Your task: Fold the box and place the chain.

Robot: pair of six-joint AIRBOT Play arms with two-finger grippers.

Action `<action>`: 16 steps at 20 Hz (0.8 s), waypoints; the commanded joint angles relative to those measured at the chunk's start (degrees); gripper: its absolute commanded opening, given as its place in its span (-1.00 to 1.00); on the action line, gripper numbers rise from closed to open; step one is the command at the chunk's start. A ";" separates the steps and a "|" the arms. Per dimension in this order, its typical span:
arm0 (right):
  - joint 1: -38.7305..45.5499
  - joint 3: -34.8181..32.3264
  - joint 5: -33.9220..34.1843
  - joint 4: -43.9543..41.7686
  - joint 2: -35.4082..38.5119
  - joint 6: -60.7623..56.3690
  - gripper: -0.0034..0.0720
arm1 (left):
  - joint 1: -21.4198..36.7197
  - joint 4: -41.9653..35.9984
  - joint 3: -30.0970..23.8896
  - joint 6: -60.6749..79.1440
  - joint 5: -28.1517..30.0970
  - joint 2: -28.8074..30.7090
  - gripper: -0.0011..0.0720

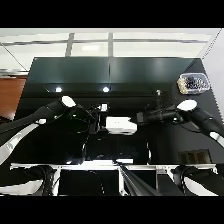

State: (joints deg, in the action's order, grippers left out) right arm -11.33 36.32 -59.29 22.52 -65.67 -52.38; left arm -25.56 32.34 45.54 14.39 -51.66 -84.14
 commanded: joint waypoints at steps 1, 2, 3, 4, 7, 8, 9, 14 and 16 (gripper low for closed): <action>5.57 2.62 -3.63 9.01 9.29 -4.55 -0.87 | 0.50 0.37 0.07 -0.28 0.13 1.18 1.00; 7.91 2.62 -3.87 13.05 12.46 -6.38 -0.87 | 0.87 1.55 0.07 -1.36 0.02 2.45 1.00; 10.14 2.62 -4.76 17.68 14.97 -8.72 -0.87 | 1.38 3.48 0.07 -2.80 -0.26 4.04 1.00; 12.68 2.62 -6.45 22.60 17.16 -11.21 -0.87 | 2.16 5.29 0.07 -6.43 -1.33 5.99 1.00; 20.81 2.58 -11.32 30.14 19.50 -13.31 -0.87 | 3.04 4.24 0.07 -11.45 -2.82 11.02 1.00; 23.08 2.45 -11.23 29.77 19.50 -13.31 -0.87 | 1.97 1.62 0.33 -11.43 -2.54 11.98 1.00; 24.44 2.45 -10.86 29.53 19.50 -13.33 -0.87 | 0.33 -0.26 1.14 -11.45 -2.01 12.13 1.00; 24.79 2.40 -9.07 28.06 19.50 -13.29 -0.87 | -10.14 -1.29 8.59 -12.74 3.43 4.72 0.99; 24.79 2.40 -9.20 28.09 19.50 -13.29 -0.87 | -11.26 -1.29 12.20 -16.76 2.51 -0.11 0.99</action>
